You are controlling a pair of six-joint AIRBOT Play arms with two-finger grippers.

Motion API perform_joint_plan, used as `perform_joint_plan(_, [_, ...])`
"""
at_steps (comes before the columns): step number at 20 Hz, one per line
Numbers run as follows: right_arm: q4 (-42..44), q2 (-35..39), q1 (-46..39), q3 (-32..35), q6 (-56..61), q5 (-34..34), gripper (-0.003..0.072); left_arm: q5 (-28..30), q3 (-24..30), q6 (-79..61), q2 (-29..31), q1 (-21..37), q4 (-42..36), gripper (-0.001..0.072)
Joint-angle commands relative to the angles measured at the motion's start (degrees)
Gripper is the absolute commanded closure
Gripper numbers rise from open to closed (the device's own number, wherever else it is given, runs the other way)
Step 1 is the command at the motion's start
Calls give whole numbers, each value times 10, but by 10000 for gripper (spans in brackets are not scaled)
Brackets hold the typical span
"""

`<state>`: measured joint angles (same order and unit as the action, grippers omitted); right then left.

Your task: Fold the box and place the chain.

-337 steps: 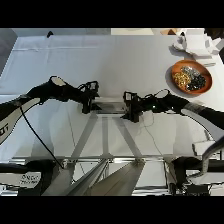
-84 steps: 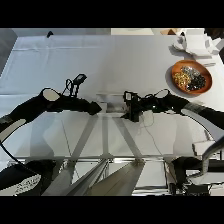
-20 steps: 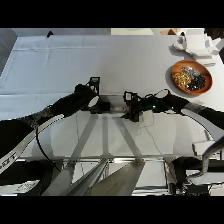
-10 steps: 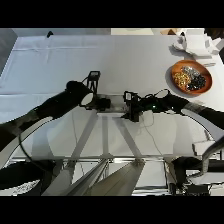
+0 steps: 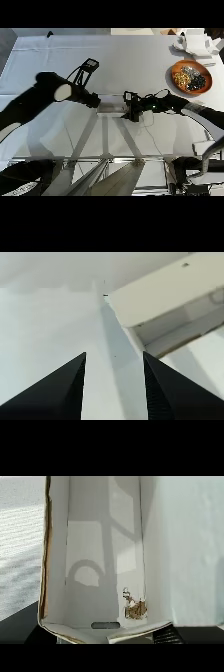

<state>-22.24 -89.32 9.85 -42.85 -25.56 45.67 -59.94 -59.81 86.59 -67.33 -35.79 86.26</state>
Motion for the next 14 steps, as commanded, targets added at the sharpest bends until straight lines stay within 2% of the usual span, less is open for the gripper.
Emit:
perform_joint_plan(1, [0, 0, 0, 0, 0, 0, 288, -7, 11, -299, 42, 42, -108, 290])
perform_joint_plan(3, [0, 0, 0, 0, 0, 0, 288, -7, 39, -448, 49, 81, -221, 81])
perform_joint_plan(4, [0, 0, 0, 0, 0, 0, 288, -4, 56, -513, 49, 101, -269, 55])
perform_joint_plan(6, [0, 0, 0, 0, 0, 0, 288, 9, 96, -638, 45, 141, -337, 55])
perform_joint_plan(10, [0, 0, 0, 0, 0, 0, 288, 31, 166, -910, 21, 199, -382, 54])
perform_joint_plan(14, [0, 0, 0, 0, 0, 0, 288, 27, 179, -1071, -56, 241, -475, 53])
